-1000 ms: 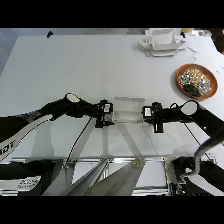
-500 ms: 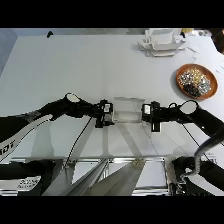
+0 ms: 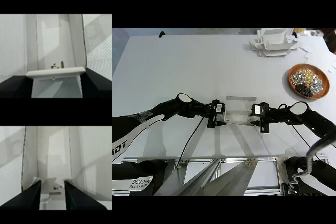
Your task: Fold the box and place the chain.
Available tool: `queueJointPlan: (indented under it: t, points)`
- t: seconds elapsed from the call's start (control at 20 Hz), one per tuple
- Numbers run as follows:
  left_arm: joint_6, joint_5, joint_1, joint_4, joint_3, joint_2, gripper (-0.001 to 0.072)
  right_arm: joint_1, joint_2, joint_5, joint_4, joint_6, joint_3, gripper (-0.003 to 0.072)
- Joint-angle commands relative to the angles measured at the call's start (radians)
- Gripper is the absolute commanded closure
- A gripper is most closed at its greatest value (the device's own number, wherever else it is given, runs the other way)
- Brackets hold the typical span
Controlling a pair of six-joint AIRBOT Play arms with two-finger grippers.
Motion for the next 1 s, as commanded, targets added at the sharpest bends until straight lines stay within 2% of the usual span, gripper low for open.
queueJointPlan:
  t: [0.0, 0.1, 0.15, 0.2, 0.25, 0.45, 0.65, 0.8, 0.95]
  points:
    - [0.0, 0.0, 0.0, 0.0, 0.001, 0.0, 0.0623, 0.002, 0.001, 0.0, 0.005, 0.083, -0.002, 0.0347]
    - [0.0, 0.0, 0.0, 0.0, 0.001, 0.0, 0.0623, 0.002, 0.023, 0.0, -0.02, 0.208, -0.001, 0.0375]
    - [0.0, 0.0, 0.0, 0.0, 0.001, 0.0, 0.0623, 0.002, 0.048, 0.0, -0.047, 0.286, -0.002, 0.0481]
    - [0.0, 0.0, 0.0, 0.0, 0.001, 0.0, 0.0623, 0.002, 0.083, 0.0, -0.082, 0.377, -0.002, 0.0621]
    - [0.0, 0.0, 0.0, 0.0, 0.001, 0.0, 0.0623, 0.002, 0.126, 0.001, -0.111, 0.461, -0.001, 0.0676]
    - [0.0, 0.0, 0.0, 0.0, 0.001, 0.0, 0.0623, 0.002, 0.303, 0.021, -0.248, 0.788, -0.001, 0.0676]
    - [0.0, 0.0, 0.0, 0.0, 0.001, 0.0, 0.0623, 0.0, 0.455, -0.012, -0.43, 1.113, -0.001, 0.0676]
    - [0.0, 0.0, 0.0, 0.0, 0.001, 0.0, 0.0623, -0.04, 0.478, -0.057, -0.572, 1.418, -0.001, 0.0676]
    - [0.0, 0.0, 0.0, 0.0, 0.001, 0.0, 0.0623, -0.149, 0.464, -0.064, -0.575, 1.586, -0.001, 0.0677]
